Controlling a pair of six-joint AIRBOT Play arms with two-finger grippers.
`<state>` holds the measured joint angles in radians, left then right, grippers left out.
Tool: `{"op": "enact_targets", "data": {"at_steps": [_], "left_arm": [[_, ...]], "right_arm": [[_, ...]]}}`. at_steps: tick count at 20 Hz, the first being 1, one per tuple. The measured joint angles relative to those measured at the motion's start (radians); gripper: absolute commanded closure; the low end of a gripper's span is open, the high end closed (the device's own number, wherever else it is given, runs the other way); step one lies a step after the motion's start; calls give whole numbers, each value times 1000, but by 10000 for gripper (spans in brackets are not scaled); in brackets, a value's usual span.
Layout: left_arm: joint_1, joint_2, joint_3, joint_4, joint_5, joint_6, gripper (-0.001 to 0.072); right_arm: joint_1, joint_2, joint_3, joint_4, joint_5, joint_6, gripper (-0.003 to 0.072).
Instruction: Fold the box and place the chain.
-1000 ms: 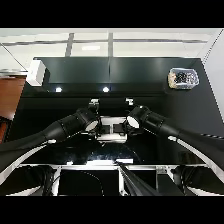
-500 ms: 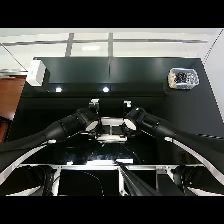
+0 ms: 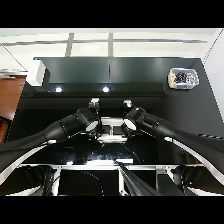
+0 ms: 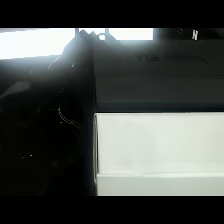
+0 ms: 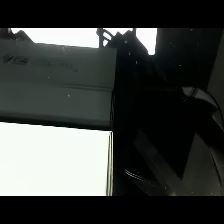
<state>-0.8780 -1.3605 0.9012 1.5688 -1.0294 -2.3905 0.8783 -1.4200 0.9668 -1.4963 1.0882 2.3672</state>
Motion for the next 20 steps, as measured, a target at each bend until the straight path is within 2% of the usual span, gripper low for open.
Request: {"op": "enact_targets", "data": {"at_steps": [2, 3, 4, 5, 7, 9, 12, 13, 14, 15, 20], "left_arm": [[0, 0, 0, 0, 0, 0, 681], [0, 0, 0, 0, 0, 1, 681], [0, 0, 0, 1, 0, 2, 680], [0, 0, 0, 2, 1, 3, 681], [0, 0, 0, 2, 1, 3, 681], [0, 0, 0, 2, 0, 2, 681], [0, 0, 0, 0, 0, 1, 680], [0, 0, 0, 0, 1, 1, 681], [0, 0, 0, 2, 1, 3, 680], [0, 0, 0, 2, 0, 3, 681], [0, 0, 0, 2, 0, 3, 680]], "right_arm": [[0, 0, 0, 0, 0, -4, 640], [0, 0, 0, 0, 0, -5, 616], [0, 0, 0, 0, 0, -7, 499], [0, 0, 0, 0, 1, -11, 481], [0, 0, 0, 0, 3, -11, 482], [0, 0, 0, 0, 4, -10, 630], [0, 0, 0, 0, 3, -4, 627], [0, 0, 0, 0, 3, -5, 549], [0, 1, 0, -1, 3, -9, 382], [0, 2, 1, -2, 6, -11, 304], [0, 22, 6, -13, 8, -7, 301]]}}
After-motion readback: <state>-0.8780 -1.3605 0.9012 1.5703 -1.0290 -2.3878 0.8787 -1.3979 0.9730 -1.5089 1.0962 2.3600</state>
